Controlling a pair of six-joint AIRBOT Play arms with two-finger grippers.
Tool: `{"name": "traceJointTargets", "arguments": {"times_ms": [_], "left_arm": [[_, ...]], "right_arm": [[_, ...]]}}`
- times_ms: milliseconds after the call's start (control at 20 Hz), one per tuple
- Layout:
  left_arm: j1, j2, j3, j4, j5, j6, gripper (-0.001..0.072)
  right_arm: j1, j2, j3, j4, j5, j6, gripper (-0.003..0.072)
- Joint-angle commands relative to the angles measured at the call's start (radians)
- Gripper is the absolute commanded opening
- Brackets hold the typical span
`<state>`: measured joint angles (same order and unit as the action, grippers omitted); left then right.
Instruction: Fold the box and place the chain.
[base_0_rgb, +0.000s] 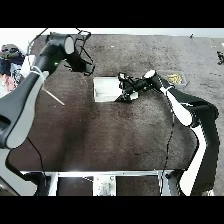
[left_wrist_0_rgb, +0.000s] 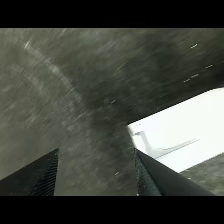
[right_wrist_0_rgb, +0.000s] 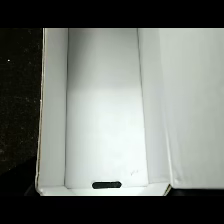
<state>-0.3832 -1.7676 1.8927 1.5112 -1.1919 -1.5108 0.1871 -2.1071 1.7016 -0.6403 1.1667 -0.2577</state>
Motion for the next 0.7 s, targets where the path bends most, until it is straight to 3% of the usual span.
{"name": "traceJointTargets", "arguments": {"times_ms": [0,200,300,500,650], "left_arm": [[0.056,0.087,-0.176,-0.171,0.2,0.141,0.0506],[0.145,0.11,-0.415,-0.488,0.322,0.473,0.0506],[0.18,0.11,-0.491,-0.639,0.33,0.663,0.0506],[0.183,0.111,-0.492,-0.634,0.335,0.685,0.0505],[0.199,0.085,-0.494,-0.69,0.339,0.874,0.0505]], "right_arm": [[0.0,0.0,0.0,0.0,0.0,0.0,0.0445],[0.0,0.0,0.0,0.0,0.0,0.0,0.0445],[0.0,0.0,0.0,0.0,0.0,0.0,0.0445],[0.0,0.0,0.0,0.0,0.0,0.0,0.0445],[0.0,0.0,0.0,0.0,0.0,0.0,0.0445]]}}
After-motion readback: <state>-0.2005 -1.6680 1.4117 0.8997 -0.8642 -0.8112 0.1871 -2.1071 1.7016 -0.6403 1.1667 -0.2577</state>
